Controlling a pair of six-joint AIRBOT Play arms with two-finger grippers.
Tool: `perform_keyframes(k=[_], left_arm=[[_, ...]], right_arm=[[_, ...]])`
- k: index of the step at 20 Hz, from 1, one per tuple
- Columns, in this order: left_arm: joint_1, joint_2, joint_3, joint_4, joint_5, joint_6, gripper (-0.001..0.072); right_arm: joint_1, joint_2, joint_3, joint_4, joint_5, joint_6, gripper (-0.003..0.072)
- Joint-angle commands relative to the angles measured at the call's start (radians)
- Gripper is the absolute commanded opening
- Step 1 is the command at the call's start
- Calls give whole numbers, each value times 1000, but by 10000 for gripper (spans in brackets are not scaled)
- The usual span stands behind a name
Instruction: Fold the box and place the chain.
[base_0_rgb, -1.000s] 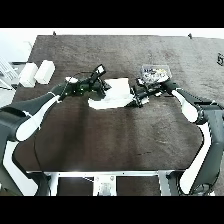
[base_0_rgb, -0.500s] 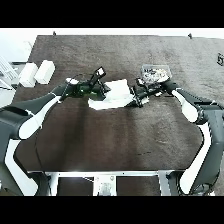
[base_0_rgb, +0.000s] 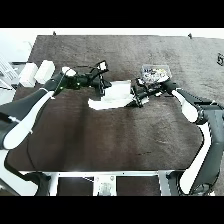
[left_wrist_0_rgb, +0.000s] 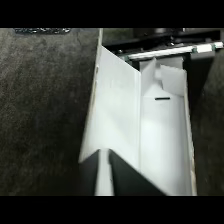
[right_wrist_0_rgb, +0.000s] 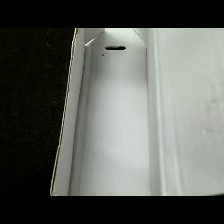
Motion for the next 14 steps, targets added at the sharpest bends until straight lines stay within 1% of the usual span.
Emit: perform_keyframes(k=[1, 3, 4, 5, 6, 8, 9, 12, 14], left_arm=[[2, 82, 6, 267, -112, -118, 370], [2, 107, 6, 347, -218, -165, 487], [2, 114, 6, 378, -255, -203, 573], [2, 114, 6, 396, -283, -250, 620], [2, 114, 3, 402, -305, -275, 621], [2, 113, -14, 405, -304, -308, 620], [5, 113, -28, 404, -287, -315, 619], [43, 112, -81, 345, -229, -319, 619], [59, 112, -91, 332, -198, -315, 619]], right_arm=[[1, 1, 1, 1, 0, 1, 378], [1, 1, 1, 1, 0, 1, 378], [1, 1, 1, 1, 0, 1, 378], [1, 1, 1, 1, 0, 1, 378], [1, 1, 1, 1, 0, 1, 378], [1, 1, 1, 1, 0, 1, 378], [1, 1, 1, 1, 0, 1, 378], [0, 1, 1, 1, 0, 1, 378], [0, 1, 1, 1, 0, 1, 378]])
